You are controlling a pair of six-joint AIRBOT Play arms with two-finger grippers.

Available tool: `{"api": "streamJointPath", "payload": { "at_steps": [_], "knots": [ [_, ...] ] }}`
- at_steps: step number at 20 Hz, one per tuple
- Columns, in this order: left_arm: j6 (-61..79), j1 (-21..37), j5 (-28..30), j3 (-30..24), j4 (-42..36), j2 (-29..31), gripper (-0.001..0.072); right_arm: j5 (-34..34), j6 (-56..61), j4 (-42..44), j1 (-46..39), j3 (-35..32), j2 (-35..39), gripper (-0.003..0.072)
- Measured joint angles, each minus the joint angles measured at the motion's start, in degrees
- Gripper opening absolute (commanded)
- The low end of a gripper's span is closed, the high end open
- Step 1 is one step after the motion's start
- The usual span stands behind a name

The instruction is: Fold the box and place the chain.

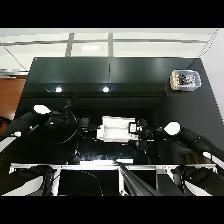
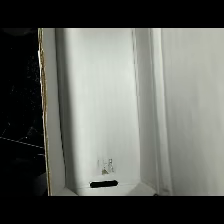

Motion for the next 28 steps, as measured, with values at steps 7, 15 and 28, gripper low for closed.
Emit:
{"api": "streamJointPath", "payload": {
  "at_steps": [7, 15, 28],
  "knots": [
    [0.5, -5.4, 1.3, 1.1, 0.5, 1.0, 0.0702, 0.0, 0.0, 0.0, 0.0, 0.0, 0.0, 0.0181],
    [-2.6, -7.2, 1.9, 3.4, 7.0, 1.1, 0.0691, 0.0, 0.0, 0.0, 0.0, 0.0, 0.0, 0.0181],
    [-16.5, -17.0, 7.2, 9.7, 18.7, 0.8, 0.0538, 0.0, 0.0, 0.0, 0.0, 0.0, 0.0, 0.0181]
  ]
}}
